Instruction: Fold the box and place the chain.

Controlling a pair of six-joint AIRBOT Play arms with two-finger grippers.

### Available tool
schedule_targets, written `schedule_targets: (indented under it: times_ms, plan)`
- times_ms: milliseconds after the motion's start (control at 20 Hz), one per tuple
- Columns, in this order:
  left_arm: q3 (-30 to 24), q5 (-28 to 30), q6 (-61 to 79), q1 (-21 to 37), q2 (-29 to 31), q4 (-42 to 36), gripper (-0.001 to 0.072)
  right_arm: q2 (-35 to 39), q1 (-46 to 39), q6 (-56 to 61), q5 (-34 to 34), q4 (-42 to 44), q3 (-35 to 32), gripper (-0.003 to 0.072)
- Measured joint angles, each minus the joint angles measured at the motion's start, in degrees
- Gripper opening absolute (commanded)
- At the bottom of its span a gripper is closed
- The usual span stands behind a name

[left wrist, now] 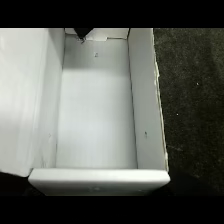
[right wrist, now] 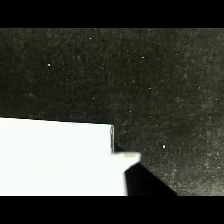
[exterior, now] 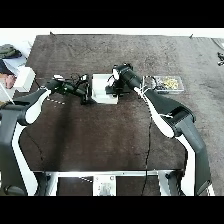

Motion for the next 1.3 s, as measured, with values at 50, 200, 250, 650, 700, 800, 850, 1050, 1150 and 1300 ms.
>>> schedule_targets:
  times_ms: [50,200,250,650,700,800,850,1050,1150,1300]
  plan:
    - [0.0,0.0,0.0,0.0,0.0,0.0,0.0243,0.1,0.1,0.0,0.3,-0.7,0.0,0.0291]
    - [0.0,0.0,0.0,0.0,0.0,0.0,0.0243,0.6,0.0,0.2,0.2,-0.6,-0.1,0.0291]
    - [0.0,0.0,0.0,0.0,0.0,0.0,0.0243,1.1,0.0,0.3,-0.2,-0.5,-0.1,0.0292]
    - [0.0,0.0,0.0,0.0,0.0,0.0,0.0243,6.9,-0.5,-4.1,2.2,-0.7,0.0,0.0291]
    - [0.0,0.0,0.0,0.0,0.0,0.0,0.0243,8.0,-0.9,-5.5,2.9,-1.2,0.0,0.0291]
    - [0.0,0.0,0.0,0.0,0.0,0.0,0.0243,10.6,-2.3,-8.5,3.9,-3.4,0.0,0.0291]
    - [0.0,0.0,0.0,0.0,0.0,0.0,0.0243,12.1,-3.4,-10.0,4.1,-4.8,0.0,0.0291]
    - [0.0,0.0,0.0,0.0,0.0,0.0,0.0243,17.3,-10.8,-15.3,5.2,-8.2,-0.9,0.029]
    - [0.0,0.0,0.0,0.0,0.0,0.0,0.0243,19.2,-14.6,-17.0,4.5,-8.7,-2.5,0.029]
    - [0.0,0.0,0.0,0.0,0.0,0.0,0.0243,20.8,-19.3,-19.2,1.9,-9.0,-5.6,0.029]
